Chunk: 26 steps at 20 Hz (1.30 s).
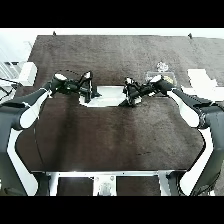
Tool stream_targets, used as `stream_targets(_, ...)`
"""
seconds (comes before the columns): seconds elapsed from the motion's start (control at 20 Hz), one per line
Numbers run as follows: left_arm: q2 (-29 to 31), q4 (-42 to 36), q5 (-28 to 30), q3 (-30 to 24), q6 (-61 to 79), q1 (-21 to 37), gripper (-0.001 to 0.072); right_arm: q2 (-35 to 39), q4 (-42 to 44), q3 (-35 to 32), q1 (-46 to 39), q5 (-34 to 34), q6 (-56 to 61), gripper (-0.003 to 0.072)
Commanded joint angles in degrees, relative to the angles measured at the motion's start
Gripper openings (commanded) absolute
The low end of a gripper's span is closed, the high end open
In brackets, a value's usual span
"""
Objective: Fold the box and place the chain.
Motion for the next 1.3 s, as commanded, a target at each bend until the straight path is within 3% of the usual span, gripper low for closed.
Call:
stream_targets(0.0, 0.04, 0.0, 0.0, 0.04, 0.0, 0.02, 0.0018, -0.02, -0.15, 0.02, -0.09, 0.02, 0.02, 0.0558)
stream_targets(0.95, 0.07, -0.22, -0.35, 0.04, 0.0, 0.02, 0.0019, -0.02, -0.17, 0.02, -0.09, 0.04, 0.02, 0.0557)
stream_targets(1.0, 0.07, -0.2, -0.44, 0.04, 0.02, 0.02, 0.0042, -0.02, -0.17, 0.02, -0.09, 0.02, 0.02, 0.0558)
stream_targets(1.05, 0.07, -0.22, -0.42, 0.04, 0.02, 0.02, 0.0251, -0.02, -0.17, 0.02, -0.09, 0.02, 0.02, 0.0557)
stream_targets(1.1, 0.07, -0.2, -0.59, 0.04, 0.02, 0.02, 0.0309, -0.02, -0.17, 0.02, -0.09, 0.02, 0.02, 0.0557)
stream_targets(1.25, 0.7, -0.22, -0.66, 0.11, 0.02, 0.09, 0.0302, -0.02, -0.17, 0.02, -0.09, 0.02, 0.02, 0.0557)
